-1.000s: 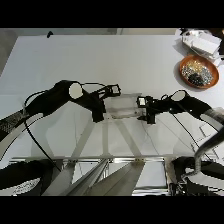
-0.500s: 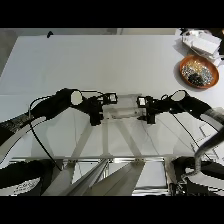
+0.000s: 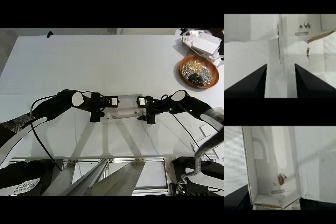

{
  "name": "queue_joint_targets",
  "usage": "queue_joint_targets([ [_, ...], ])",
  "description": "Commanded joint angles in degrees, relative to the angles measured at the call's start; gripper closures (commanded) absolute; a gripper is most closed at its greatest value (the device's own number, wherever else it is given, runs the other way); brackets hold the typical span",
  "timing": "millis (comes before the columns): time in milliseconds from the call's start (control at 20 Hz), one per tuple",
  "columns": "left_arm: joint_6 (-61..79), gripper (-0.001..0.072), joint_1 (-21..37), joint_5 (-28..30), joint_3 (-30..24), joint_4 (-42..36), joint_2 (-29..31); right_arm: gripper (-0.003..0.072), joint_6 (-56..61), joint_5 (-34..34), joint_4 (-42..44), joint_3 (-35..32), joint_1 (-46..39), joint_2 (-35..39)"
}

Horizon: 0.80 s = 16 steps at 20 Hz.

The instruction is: Fold the box and place the chain.

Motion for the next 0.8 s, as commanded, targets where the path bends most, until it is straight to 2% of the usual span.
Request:
queue_joint_targets([
  [0,4.7,0.0315,-0.72,-0.17,-0.02,-0.24,-0.24,0.0284,0.0,0.02,0.02,-0.02,0.02,-0.02],
  [200,8.37,0.032,-1.88,-0.96,-0.02,-1.57,-0.55,0.0284,0.0,0.02,0.02,-0.02,0.02,-0.02],
  [300,9.62,0.0383,-2.25,-1.44,-0.02,-2.78,-0.55,0.0284,0.0,0.02,0.02,-0.02,0.02,-0.02],
  [500,10.43,0.0399,-2.75,-2.21,-0.02,-3.04,-0.55,0.0284,0.02,0.02,0.02,-0.02,0.02,-0.02],
  [600,10.56,0.0466,-3.06,-2.16,-0.02,-3.74,-0.55,0.0284,0.0,0.02,0.02,-0.02,0.02,-0.02],
  [700,11.87,0.0474,-3.32,-1.46,-0.02,-4.79,-0.55,0.0284,0.02,0.02,0.02,-0.02,0.02,-0.02],
  [750,11.87,0.0512,-3.45,-0.59,-0.02,-5.14,-0.55,0.0284,0.02,0.02,0.02,-0.02,0.02,-0.02],
])
